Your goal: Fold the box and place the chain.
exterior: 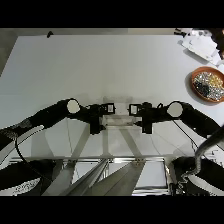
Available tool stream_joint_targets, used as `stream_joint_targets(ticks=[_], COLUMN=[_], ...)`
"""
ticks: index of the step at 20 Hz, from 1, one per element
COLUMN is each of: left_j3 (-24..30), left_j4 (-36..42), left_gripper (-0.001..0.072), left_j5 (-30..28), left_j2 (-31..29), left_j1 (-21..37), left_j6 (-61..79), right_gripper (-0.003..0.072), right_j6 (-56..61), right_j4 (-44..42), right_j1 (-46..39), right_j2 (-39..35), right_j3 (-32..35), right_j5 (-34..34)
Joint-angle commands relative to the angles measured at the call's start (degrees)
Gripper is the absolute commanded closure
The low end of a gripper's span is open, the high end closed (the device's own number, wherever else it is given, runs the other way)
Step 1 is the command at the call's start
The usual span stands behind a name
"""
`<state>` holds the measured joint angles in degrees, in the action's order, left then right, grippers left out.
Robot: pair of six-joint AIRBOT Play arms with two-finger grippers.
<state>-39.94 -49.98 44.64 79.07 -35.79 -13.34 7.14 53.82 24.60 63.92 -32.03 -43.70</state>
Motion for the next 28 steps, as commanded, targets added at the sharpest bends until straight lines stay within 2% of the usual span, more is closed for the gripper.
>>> stream_joint_targets(ticks=[1,6,8,14,19,23,25,28], left_j3=[-0.02,-0.02,-0.02,-0.02,-0.02,-0.02,-0.02,-0.02], left_j4=[0.0,0.0,0.0,0.0,0.0,0.0,0.0,0.0], left_gripper=[0.0298,0.0298,0.0298,0.0298,0.0298,0.0298,0.0298,0.0298], left_j5=[-0.02,-0.02,-0.02,-0.02,-0.02,-0.02,-0.02,-0.02], left_j2=[0.02,0.02,0.02,0.02,0.02,0.02,0.02,0.02], left_j1=[-0.02,-0.02,-0.02,-0.02,-0.02,-0.02,-0.02,-0.02], left_j6=[0.0,0.0,0.0,0.0,0.0,0.0,0.0,0.0], right_gripper=[0.0395,0.0408,0.0469,0.0471,0.0472,0.0469,0.0434,0.0198], right_j6=[-2.36,-5.62,-5.6,-5.49,-5.51,-5.51,-5.51,-5.51], right_j4=[-2.67,-5.14,-5.11,-5.29,-8.68,-9.97,-10.14,-10.86], right_j1=[0.02,2.6,2.6,2.6,4.61,5.44,5.44,5.44], right_j2=[0.04,0.07,0.07,0.22,5.14,5.64,5.75,7.04], right_j3=[0.07,0.07,0.07,0.07,0.07,0.07,0.07,0.07], right_j5=[0.07,1.75,0.92,-1.4,1.18,4.2,4.33,4.33])
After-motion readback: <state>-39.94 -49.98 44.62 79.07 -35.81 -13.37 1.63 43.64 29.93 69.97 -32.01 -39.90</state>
